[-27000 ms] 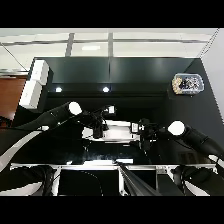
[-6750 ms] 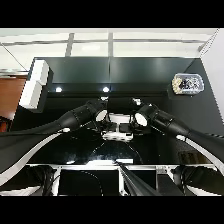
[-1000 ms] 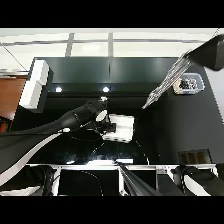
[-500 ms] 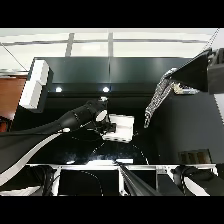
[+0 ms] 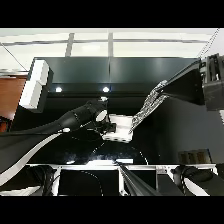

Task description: Fold the box and place the chain.

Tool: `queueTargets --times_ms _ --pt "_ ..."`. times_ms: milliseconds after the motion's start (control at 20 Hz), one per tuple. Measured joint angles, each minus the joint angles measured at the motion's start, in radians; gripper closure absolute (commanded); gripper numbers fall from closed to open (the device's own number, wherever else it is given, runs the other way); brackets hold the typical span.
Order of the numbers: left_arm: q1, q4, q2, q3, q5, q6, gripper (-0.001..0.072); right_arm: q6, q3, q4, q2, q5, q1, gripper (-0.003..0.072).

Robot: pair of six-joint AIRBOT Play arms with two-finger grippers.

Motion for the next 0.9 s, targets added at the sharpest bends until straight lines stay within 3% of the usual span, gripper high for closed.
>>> queueTargets --times_ms 900 --pt "0.000 0.000 0.000 0.000 0.002 0.000 0.0684 -0.026 -0.143 0.015 -0.015 -0.167 0.114 0.0683"
